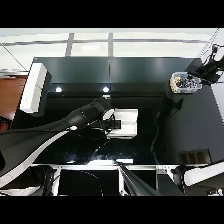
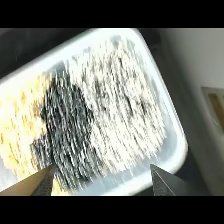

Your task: Fold the box and place the chain.

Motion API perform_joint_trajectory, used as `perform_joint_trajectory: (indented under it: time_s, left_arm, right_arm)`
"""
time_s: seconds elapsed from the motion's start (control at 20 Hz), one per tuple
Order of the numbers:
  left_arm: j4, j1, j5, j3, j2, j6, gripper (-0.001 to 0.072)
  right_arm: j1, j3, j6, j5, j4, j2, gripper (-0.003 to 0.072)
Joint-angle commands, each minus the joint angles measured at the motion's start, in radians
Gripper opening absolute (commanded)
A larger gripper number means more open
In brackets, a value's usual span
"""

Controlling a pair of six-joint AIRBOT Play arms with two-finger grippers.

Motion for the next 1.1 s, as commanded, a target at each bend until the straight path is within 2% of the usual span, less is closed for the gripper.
perform_joint_trajectory:
  time_s: [0.0, 0.05, 0.1, 0.2, 0.25, 0.4, 0.45, 0.55, 0.6, 0.65, 0.85, 0.95, 1.05]
  left_arm:
    - [0.0, 0.0, 0.0, 0.0, 0.0, 0.0, 0.0028]
    - [0.0, 0.0, 0.0, 0.0, 0.001, 0.0, 0.0028]
    - [0.0, 0.0, -0.002, 0.0, 0.001, 0.0, 0.0028]
    - [0.0, 0.0, -0.002, 0.0, 0.0, 0.0, 0.0028]
    - [0.0, 0.0, -0.001, 0.0, 0.001, 0.0, 0.0028]
    - [0.0, 0.0, -0.001, 0.0, 0.001, 0.0, 0.0028]
    - [0.0, 0.0, -0.001, 0.0, 0.001, 0.0, 0.0028]
    - [0.0, 0.0, -0.001, 0.0, 0.001, 0.0, 0.0028]
    - [0.0, 0.0, -0.001, 0.0, 0.001, 0.0, 0.0028]
    - [0.0, 0.0, -0.001, 0.0, 0.001, 0.0, 0.0028]
    - [0.0, 0.0, 0.0, 0.0, 0.001, 0.0, 0.0028]
    - [-0.001, 0.0, -0.001, 0.0, 0.001, 0.0, 0.0028]
    - [0.0, 0.0, 0.0, 0.0, 0.001, 0.0, 0.0028]
  right_arm:
    - [-0.013, 0.148, 0.066, 0.055, 0.005, -0.146, 0.0701]
    - [-0.013, 0.161, 0.078, 0.061, 0.003, -0.168, 0.0701]
    - [-0.014, 0.168, 0.097, 0.061, 0.0, -0.183, 0.067]
    - [-0.014, 0.173, 0.138, 0.049, -0.024, -0.201, 0.0669]
    - [-0.014, 0.173, 0.138, 0.04, -0.027, -0.208, 0.0611]
    - [-0.016, 0.173, 0.141, 0.026, -0.038, -0.224, 0.0609]
    - [-0.018, 0.173, 0.14, 0.021, -0.053, -0.225, 0.0464]
    - [-0.023, 0.182, 0.139, 0.033, -0.053, -0.224, 0.0261]
    - [-0.025, 0.193, 0.134, 0.046, -0.053, -0.222, 0.0102]
    - [-0.027, 0.201, 0.121, 0.056, -0.051, -0.218, 0.0061]
    - [-0.027, 0.224, 0.0, 0.106, -0.052, -0.153, 0.0051]
    - [-0.027, 0.224, -0.08, 0.135, -0.043, -0.088, 0.0009]
    - [-0.035, 0.222, -0.158, 0.156, 0.074, -0.004, 0.0008]
